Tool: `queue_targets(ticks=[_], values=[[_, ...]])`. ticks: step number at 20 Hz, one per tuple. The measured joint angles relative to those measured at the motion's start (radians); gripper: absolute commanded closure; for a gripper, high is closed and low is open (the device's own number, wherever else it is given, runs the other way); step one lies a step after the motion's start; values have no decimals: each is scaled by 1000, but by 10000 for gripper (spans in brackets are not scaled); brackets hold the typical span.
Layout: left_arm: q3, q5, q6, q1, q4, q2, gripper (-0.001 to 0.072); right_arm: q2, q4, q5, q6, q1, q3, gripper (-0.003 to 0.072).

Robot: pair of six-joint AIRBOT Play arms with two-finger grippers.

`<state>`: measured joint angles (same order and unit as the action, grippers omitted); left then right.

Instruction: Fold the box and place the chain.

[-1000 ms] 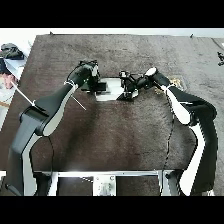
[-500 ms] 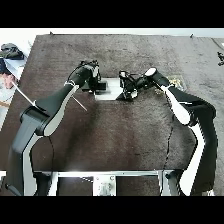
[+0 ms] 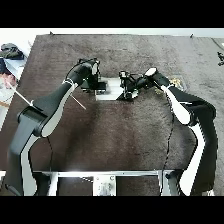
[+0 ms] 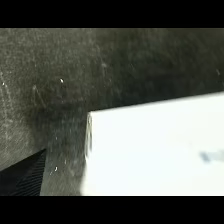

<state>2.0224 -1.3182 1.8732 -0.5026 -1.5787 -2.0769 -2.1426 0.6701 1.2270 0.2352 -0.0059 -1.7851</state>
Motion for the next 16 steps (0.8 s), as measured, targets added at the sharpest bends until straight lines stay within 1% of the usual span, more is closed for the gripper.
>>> queue_targets(ticks=[4,8,10,12,16], values=[[7,-33,-123,1,4,62,-10,0,0,0,0,0,0,369],[8,5,-280,6,5,141,-9,0,0,0,0,0,0,368],[6,20,-356,28,21,177,-9,0,0,0,0,0,0,368],[-5,35,-447,72,98,208,-9,0,0,0,0,0,0,368],[-69,64,-706,208,421,238,-9,0,0,0,0,0,0,368]])
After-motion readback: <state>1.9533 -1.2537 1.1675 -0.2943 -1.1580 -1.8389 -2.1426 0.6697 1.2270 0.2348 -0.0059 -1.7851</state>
